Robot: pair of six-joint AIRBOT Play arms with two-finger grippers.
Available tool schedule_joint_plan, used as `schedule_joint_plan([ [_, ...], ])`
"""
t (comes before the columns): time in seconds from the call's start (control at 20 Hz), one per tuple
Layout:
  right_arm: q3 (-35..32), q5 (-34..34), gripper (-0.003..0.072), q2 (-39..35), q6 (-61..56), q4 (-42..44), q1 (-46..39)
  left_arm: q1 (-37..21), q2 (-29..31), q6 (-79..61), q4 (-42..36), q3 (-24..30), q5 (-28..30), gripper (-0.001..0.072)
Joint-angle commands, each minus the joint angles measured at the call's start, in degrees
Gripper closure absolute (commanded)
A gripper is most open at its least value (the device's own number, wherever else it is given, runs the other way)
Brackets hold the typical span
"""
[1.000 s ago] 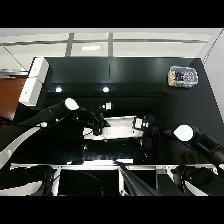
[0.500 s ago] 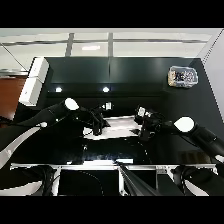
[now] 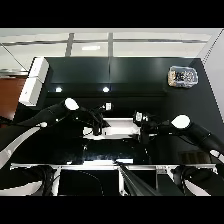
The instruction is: Fold the box and place the chain.
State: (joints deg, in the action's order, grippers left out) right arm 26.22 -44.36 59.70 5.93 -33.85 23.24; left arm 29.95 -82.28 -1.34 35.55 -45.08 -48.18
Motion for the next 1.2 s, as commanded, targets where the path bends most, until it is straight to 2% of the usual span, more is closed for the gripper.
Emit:
schedule_joint_plan([
  [0.0, -0.11, -1.51, -0.0019, 1.27, 4.31, -1.11, 0.09, -0.02, -0.02, 0.20, 0.00, -0.07, 0.17, 0.0684],
  [0.4, -0.11, 1.46, -0.0018, 6.67, 8.96, -0.68, 0.09, -0.02, -0.02, 0.22, -0.02, -0.07, 0.13, 0.0684],
  [1.15, -0.11, 1.95, -0.0017, 7.96, 9.97, -0.87, 0.09, -0.02, -0.02, 0.22, -0.02, -0.07, 0.15, 0.0684],
])
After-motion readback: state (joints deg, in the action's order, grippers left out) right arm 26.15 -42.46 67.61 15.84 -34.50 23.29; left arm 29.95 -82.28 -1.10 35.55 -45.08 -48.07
